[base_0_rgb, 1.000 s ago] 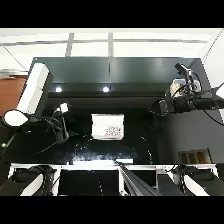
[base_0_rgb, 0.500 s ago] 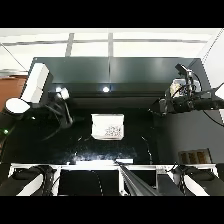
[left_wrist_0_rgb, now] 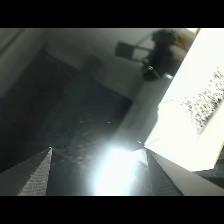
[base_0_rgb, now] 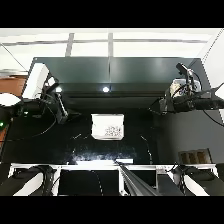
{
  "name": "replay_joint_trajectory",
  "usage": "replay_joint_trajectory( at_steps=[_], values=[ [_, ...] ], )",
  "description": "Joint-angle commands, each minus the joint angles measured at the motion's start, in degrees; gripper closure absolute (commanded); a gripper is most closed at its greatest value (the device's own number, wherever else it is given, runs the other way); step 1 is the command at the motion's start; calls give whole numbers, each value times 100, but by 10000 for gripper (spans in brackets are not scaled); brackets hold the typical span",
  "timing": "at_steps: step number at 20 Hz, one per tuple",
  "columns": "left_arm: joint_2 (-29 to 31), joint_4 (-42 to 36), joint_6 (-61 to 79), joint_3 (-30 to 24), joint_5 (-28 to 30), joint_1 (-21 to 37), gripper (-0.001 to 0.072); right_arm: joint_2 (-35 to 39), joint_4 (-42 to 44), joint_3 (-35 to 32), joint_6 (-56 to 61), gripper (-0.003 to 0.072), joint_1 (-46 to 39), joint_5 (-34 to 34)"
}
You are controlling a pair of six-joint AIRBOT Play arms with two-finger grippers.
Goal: Fold the box and place the chain.
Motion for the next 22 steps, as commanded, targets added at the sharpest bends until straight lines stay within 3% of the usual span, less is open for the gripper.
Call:
replay_joint_trajectory(
  at_steps=[1,7,10,13,15,17,22],
  values=[
    [-144,66,-35,-4,-4,-234,19,-2,0,-4,4,-11,-2,-11],
    [-144,-258,-116,20,35,-238,18,-2,-2,-4,2,-11,-2,-79],
    [-57,-310,223,249,-1054,-57,17,0,0,-4,17,-11,-2,7],
    [44,-376,-13,-7,-1611,428,19,0,-13,-4,24,-11,-2,205],
    [20,-393,321,-507,-1268,686,19,-2,-22,-4,24,-11,-2,168],
    [-157,-234,1539,-798,-988,675,19,-2,-42,-4,24,-11,-2,76],
    [-922,1021,2048,-649,-717,-22,19,-2,-39,-4,50,-11,-2,170]
  ],
)
